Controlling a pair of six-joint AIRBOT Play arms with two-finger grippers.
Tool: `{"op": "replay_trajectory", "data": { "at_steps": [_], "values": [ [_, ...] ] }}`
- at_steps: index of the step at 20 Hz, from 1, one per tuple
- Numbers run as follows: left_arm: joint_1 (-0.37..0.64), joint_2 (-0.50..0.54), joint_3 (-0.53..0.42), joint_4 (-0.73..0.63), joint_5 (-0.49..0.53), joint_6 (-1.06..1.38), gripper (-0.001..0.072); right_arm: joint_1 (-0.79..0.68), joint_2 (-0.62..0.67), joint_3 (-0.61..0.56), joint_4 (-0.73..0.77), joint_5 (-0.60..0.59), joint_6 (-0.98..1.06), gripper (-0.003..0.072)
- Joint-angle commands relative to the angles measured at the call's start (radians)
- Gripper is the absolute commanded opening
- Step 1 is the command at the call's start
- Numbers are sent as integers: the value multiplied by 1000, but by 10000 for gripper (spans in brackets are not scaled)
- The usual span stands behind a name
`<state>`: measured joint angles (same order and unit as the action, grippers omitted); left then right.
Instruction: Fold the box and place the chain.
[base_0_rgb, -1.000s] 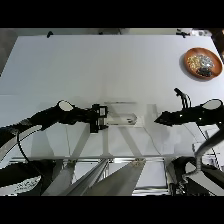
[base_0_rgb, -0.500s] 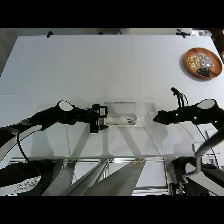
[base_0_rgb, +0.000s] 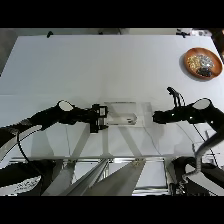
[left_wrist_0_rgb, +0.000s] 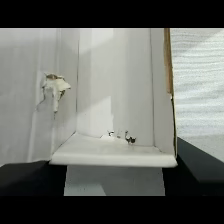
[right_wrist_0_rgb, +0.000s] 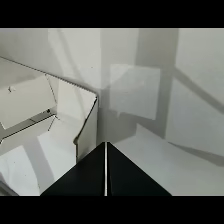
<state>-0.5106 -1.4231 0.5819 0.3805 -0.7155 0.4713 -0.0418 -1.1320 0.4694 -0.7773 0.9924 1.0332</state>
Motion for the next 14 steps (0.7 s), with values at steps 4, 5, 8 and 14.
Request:
{"op": "replay_trajectory", "data": {
  "at_steps": [4,5,8,14],
  "values": [
    [-1,1,0,0,0,0,394,40,-29,0,-9,-37,17,11],
    [-1,1,0,0,0,0,394,41,-52,0,-8,-36,17,11],
    [-1,1,0,0,0,0,394,41,-100,0,30,-24,-11,11],
    [-1,1,0,0,0,0,394,41,-101,0,83,27,-64,11]
  ]
}}
